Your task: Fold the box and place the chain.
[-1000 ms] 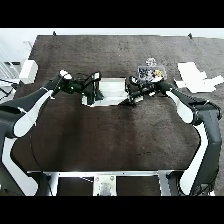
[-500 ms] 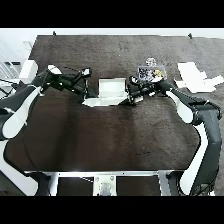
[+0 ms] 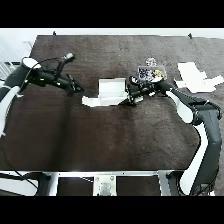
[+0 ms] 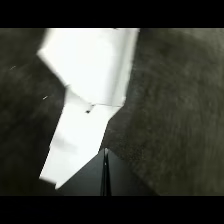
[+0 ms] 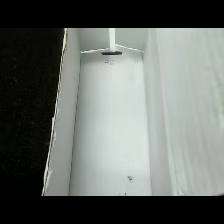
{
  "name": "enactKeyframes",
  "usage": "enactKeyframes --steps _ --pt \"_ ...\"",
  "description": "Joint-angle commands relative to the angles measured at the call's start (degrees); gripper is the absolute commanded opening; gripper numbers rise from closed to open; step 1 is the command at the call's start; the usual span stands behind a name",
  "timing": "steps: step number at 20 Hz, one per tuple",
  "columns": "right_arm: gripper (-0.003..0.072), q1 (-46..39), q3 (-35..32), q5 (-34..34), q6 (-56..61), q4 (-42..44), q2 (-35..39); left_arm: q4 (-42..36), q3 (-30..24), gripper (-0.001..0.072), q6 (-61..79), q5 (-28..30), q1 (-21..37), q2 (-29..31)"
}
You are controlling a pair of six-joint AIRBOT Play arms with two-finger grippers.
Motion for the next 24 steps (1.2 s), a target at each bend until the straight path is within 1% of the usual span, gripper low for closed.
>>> enactKeyframes --steps 1,2,5,9,12,13,15,17,21,24 --pt "0.0571 0.0 0.0 0.0 0.0 0.0 0.0 1.6 -5.5 0.0013 -24.7 8.0 3.2 4.4" --pt "0.0571 0.0 0.0 0.0 0.0 0.0 0.0 1.6 -6.6 0.0014 -29.3 8.0 3.6 4.4" --pt "0.0571 0.0 0.0 0.0 0.0 0.0 0.0 1.5 -9.2 0.0014 -35.6 8.2 3.6 3.8" --pt "0.0571 0.0 0.0 0.0 0.0 0.0 0.0 1.6 -12.2 0.0014 -40.5 8.7 5.1 2.1" --pt "0.0571 0.0 0.0 0.0 0.0 0.0 0.0 1.5 -14.5 0.0014 -40.4 9.2 6.1 0.4" --pt "0.0571 0.0 0.0 0.0 0.0 0.0 0.0 1.4 -14.6 0.0014 -40.4 9.4 6.1 -0.4" --pt "0.0571 0.0 0.0 0.0 0.0 0.0 0.0 -1.4 -14.6 0.0014 -39.1 8.5 6.1 -2.6" --pt "0.0571 0.0 0.0 0.0 0.0 0.0 0.0 -3.7 -14.6 0.0014 -37.8 9.0 5.6 -4.6" --pt "0.0571 0.0 0.0 0.0 0.0 0.0 0.0 -5.2 -14.6 0.0014 -37.3 10.8 3.1 -8.8" --pt "0.0571 0.0 0.0 0.0 0.0 0.0 0.0 -9.3 -14.5 0.0014 -35.4 13.4 0.8 -10.8"
